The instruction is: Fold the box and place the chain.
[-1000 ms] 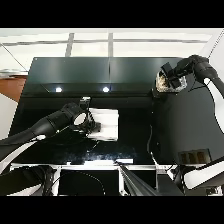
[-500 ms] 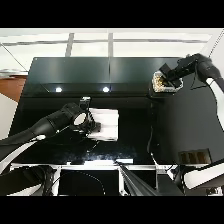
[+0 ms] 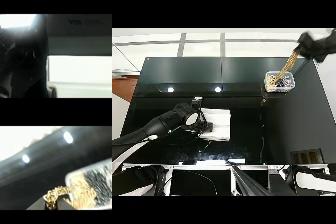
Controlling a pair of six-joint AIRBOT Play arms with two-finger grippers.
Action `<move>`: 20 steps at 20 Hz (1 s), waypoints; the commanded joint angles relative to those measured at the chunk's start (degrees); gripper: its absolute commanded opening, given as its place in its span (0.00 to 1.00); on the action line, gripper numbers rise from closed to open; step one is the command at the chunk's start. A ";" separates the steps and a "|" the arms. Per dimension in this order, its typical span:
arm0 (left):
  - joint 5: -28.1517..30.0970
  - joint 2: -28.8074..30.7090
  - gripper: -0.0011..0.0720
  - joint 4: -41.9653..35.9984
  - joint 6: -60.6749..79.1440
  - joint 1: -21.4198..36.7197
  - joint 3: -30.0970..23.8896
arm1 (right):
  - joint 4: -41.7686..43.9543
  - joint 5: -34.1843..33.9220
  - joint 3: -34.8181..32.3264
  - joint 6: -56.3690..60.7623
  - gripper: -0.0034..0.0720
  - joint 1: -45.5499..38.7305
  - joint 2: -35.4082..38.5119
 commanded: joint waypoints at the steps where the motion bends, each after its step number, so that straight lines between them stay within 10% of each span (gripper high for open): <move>1: -0.09 -0.02 0.05 0.00 0.02 0.07 0.02 | 5.07 -5.81 7.56 -9.22 0.07 -0.72 6.58; 9: -0.92 -0.02 0.05 -0.02 0.04 0.02 0.02 | 6.21 -20.74 8.07 -20.46 0.06 3.67 19.52; 14: -0.79 -0.02 0.05 0.04 0.04 0.07 0.02 | 4.85 -27.80 -5.40 -24.90 0.06 18.60 23.93; 20: -0.85 -0.02 0.05 0.04 0.04 0.07 0.02 | 8.59 -17.66 -21.90 -24.94 0.06 33.81 24.06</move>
